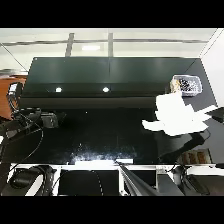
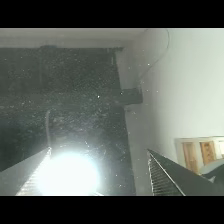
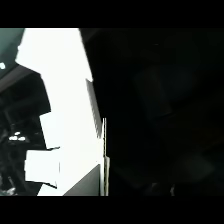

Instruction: Fold the box and place the chain.

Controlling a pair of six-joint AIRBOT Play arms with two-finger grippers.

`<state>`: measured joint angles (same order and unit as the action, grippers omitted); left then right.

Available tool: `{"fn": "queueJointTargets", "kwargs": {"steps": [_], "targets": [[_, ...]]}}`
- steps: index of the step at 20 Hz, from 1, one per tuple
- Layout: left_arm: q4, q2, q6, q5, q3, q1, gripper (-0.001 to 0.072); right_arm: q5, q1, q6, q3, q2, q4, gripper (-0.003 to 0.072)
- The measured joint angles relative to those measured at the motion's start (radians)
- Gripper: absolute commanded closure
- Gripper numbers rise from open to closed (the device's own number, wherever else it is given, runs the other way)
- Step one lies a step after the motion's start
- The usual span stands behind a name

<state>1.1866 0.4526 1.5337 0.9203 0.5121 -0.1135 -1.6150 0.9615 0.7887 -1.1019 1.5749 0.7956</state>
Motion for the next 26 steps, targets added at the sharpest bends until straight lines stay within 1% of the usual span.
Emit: {"fn": "queueJointTargets", "kwargs": {"steps": [3,6,8,10,13,16,19,21,22,24,26], "targets": [[-0.016,0.000,-0.008,0.000,0.000,0.000,-0.0004,0.015,-0.089,-0.018,0.112,-0.059,-0.079,0.0662],[-0.035,0.000,-0.027,0.000,0.000,0.000,-0.0004,0.059,-0.200,-0.045,0.243,-0.143,-0.174,0.0662],[-0.042,0.000,-0.034,0.000,0.000,0.000,-0.0004,0.117,-0.286,-0.049,0.331,-0.219,-0.243,0.0662],[-0.053,0.003,-0.037,0.000,0.000,0.000,-0.0004,0.206,-0.380,-0.027,0.415,-0.311,-0.311,0.0662],[-0.082,0.030,-0.041,-0.002,0.000,0.000,-0.0004,0.371,-0.556,0.032,0.532,-0.478,-0.395,0.0662],[-0.139,0.096,-0.054,-0.015,0.000,0.000,-0.0004,0.562,-0.795,0.090,0.646,-0.648,-0.461,0.0662],[-0.223,0.200,-0.100,-0.055,0.000,0.000,-0.0004,0.852,-1.098,0.119,0.744,-0.796,-0.517,0.0662],[-0.278,0.284,-0.119,-0.077,0.000,0.000,-0.0004,1.028,-1.283,0.127,0.784,-0.854,-0.530,0.0661],[-0.304,0.334,-0.129,-0.082,0.000,0.000,-0.0004,1.093,-1.357,0.129,0.796,-0.871,-0.531,0.0662],[-0.361,0.426,-0.175,-0.081,0.000,0.001,-0.0004,1.187,-1.471,0.134,0.812,-0.894,-0.526,0.0662],[-0.426,0.520,-0.264,-0.067,0.001,0.013,-0.0004,1.244,-1.537,0.143,0.821,-0.906,-0.520,0.0662]]}}
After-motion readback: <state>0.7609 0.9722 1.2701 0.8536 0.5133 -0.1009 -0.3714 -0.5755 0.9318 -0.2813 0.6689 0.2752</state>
